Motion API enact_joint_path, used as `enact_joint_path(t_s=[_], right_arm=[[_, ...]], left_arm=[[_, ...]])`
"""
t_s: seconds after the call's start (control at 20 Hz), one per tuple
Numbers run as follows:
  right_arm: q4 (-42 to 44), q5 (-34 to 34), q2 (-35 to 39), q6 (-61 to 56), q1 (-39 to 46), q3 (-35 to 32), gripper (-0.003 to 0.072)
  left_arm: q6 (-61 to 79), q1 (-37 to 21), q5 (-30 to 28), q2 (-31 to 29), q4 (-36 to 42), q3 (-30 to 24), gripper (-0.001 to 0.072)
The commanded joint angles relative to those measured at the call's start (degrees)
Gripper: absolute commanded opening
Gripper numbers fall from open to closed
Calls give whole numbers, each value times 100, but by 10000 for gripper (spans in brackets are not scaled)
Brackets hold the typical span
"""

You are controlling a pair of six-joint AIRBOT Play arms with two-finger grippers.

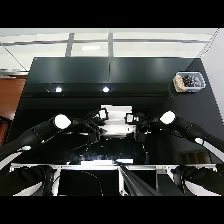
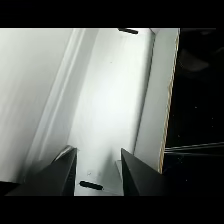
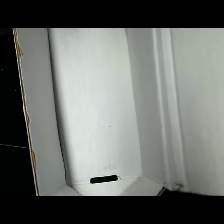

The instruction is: Fold the box and place the chain.

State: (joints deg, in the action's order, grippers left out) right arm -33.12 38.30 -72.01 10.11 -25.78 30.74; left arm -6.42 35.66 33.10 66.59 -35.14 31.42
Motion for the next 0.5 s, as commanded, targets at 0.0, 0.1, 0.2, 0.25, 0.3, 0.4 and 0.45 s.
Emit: enact_joint_path(t_s=[0.0,0.1,0.2,0.25,0.3,0.4,0.45], right_arm=[[4,4,-4,-2,-4,-2,496],[4,4,-4,-2,-4,-2,496],[4,4,-4,-4,-4,-2,496],[4,4,-4,-4,-4,-2,496],[4,4,-4,-4,-4,-2,496],[4,4,-4,-2,-4,-2,496],[4,4,-4,-2,-4,-2,496]], left_arm=[[24,52,-9,-2,-251,4,360],[24,52,-9,-2,-361,9,353],[24,48,-11,-15,-361,9,420],[24,48,-11,-22,-361,9,426],[22,48,-7,-22,-361,9,423],[22,48,13,-22,-361,9,218],[22,48,9,-22,-361,9,277]])
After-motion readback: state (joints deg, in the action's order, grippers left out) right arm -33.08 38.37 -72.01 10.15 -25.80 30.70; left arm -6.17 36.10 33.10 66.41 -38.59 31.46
